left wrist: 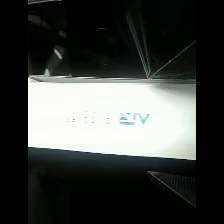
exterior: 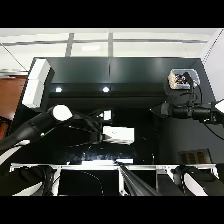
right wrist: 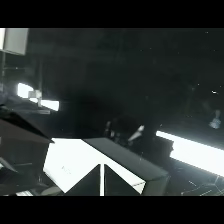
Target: Fold the box and place the chain.
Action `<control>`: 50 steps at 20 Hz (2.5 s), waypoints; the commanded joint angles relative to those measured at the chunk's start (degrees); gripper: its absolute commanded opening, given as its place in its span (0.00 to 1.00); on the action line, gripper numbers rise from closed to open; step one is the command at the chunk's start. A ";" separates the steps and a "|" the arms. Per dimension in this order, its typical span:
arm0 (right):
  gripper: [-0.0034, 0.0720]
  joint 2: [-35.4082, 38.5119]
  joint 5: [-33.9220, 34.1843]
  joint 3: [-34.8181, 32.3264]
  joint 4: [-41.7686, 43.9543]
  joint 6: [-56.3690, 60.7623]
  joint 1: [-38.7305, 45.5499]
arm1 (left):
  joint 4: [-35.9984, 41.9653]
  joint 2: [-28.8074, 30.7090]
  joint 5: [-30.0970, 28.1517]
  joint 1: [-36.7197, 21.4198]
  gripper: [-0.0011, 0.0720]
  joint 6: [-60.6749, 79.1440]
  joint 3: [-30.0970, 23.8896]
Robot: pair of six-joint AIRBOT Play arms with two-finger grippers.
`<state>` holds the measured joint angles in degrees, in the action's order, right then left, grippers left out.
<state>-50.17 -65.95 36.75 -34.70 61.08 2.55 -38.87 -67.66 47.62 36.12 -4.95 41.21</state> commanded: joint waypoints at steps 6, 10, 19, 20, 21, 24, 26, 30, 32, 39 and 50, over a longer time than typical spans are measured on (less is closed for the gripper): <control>0.10 0.09 0.74 0.07 -0.33 0.00 0.20 | 0.98 -6.03 -1.01 3.82 0.98 -4.52 3.74; 0.09 0.09 0.92 0.07 -1.11 0.04 0.20 | 0.61 -6.03 -0.76 3.82 0.98 -4.55 3.72; 0.09 0.09 0.90 0.07 -2.43 0.68 0.20 | 0.63 -6.05 -0.63 3.82 0.98 -4.55 3.72; 0.10 0.09 0.90 0.07 -2.43 0.68 0.20 | 0.63 -6.05 -0.61 3.82 0.98 -4.57 3.72; 0.09 0.09 0.90 0.07 -2.43 0.68 0.20 | 0.63 -6.05 -0.61 3.82 0.98 -4.57 3.72; 0.09 0.09 0.85 0.07 -2.43 0.68 0.20 | 0.59 -6.05 0.13 3.82 0.98 -4.57 3.72; 0.10 0.09 0.79 0.07 -2.43 0.70 0.20 | 0.48 -6.05 1.11 3.85 0.98 -5.95 3.69; 0.10 0.09 0.61 0.07 -2.43 0.68 0.20 | 0.07 -6.82 0.81 3.87 0.98 -6.47 3.61; 0.09 0.09 0.61 0.07 -2.43 0.68 0.20 | 0.11 -7.80 0.83 3.89 0.98 -6.47 3.61; 0.09 0.09 0.66 0.07 -2.43 0.68 0.20 | 0.11 -8.04 0.72 3.89 0.98 -6.45 3.61; 0.09 0.09 0.87 0.07 -2.40 0.87 0.24 | -4.66 -10.25 -11.34 10.93 0.98 -8.98 3.48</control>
<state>-50.13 -65.04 36.75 -37.12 61.80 2.74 -42.54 -77.49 38.11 46.24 -12.97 44.69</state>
